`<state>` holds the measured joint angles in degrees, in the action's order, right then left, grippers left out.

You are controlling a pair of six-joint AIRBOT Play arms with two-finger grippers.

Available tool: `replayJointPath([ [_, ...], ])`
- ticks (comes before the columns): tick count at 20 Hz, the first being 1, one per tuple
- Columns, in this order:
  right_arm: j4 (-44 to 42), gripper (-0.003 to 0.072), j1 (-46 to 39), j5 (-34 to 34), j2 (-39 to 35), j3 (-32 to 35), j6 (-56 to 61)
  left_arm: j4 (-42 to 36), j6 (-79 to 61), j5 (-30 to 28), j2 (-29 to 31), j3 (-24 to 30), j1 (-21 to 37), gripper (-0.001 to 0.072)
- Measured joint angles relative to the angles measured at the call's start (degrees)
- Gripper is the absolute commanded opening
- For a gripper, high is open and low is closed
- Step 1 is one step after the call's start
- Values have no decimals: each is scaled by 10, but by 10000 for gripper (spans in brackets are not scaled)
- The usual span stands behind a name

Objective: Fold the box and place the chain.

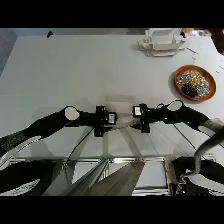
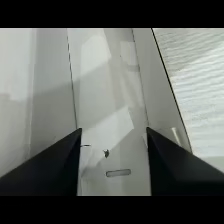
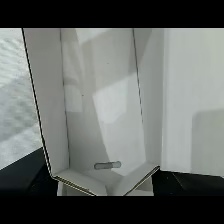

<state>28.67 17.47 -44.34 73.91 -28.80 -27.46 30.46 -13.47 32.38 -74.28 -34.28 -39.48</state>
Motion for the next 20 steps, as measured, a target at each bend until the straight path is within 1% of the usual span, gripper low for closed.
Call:
replayJointPath([
  [1, 0, 452, 0, 0, 0, 0, 0, 3, 4, -2, 5, 0, 0, 222],
  [2, 0, 452, 0, 1, 0, 0, 0, 3, 15, -2, 13, 0, 1, 154],
  [3, -1, 452, 0, 1, 0, 0, 0, 2, 29, -2, 24, 0, 2, 128],
  [6, 0, 452, 0, 1, 0, 0, 0, 19, 95, -1, 71, 0, 2, 123],
  [7, 0, 452, 0, 1, 0, 0, 0, 31, 125, 1, 87, 0, 3, 32],
  [8, 0, 452, 0, 1, 0, 0, 0, 46, 163, 3, 106, 0, 6, 3],
  [11, 0, 452, 0, 0, 0, 0, 0, 117, 314, 30, 160, 0, 25, 2],
  [15, 0, 452, 0, 0, 0, 0, 0, 250, 584, 115, 225, 0, 71, 2],
  [18, 0, 452, 0, 0, 0, 0, 0, 323, 762, 185, 250, 2, 129, 2],
  [20, 0, 452, 0, 0, 0, 0, 0, 341, 841, 210, 254, 8, 166, 2],
])
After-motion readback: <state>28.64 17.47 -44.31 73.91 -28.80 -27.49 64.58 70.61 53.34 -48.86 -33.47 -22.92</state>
